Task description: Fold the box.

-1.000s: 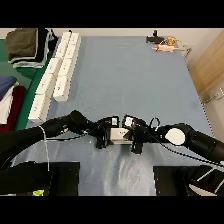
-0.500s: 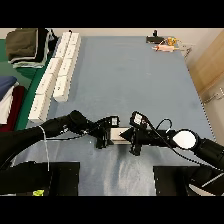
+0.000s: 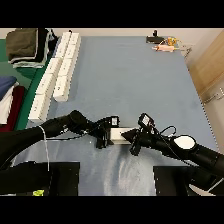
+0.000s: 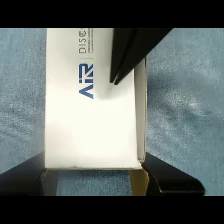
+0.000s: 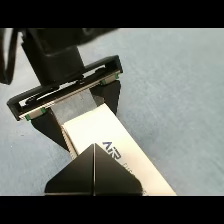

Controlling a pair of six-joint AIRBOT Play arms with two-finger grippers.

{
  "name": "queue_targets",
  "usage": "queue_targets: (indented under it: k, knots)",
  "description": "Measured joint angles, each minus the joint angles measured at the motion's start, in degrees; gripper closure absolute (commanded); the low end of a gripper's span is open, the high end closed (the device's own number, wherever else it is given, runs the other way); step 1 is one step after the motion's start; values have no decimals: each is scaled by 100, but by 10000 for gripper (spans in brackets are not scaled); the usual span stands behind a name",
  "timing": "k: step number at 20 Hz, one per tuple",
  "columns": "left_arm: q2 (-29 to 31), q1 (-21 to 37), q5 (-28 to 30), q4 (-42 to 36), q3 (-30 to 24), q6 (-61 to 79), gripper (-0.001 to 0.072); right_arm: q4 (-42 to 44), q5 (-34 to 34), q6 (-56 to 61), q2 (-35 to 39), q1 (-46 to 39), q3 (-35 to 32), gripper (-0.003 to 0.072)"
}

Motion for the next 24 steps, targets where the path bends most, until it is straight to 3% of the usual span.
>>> queue_targets:
  k: [9,24]
  knots:
    - [2,-2,7,20,0,26,186,671,186,-391,-424,-2,-214,681]
    - [2,-2,0,-2,0,-4,187,780,232,-479,-424,0,-304,681]
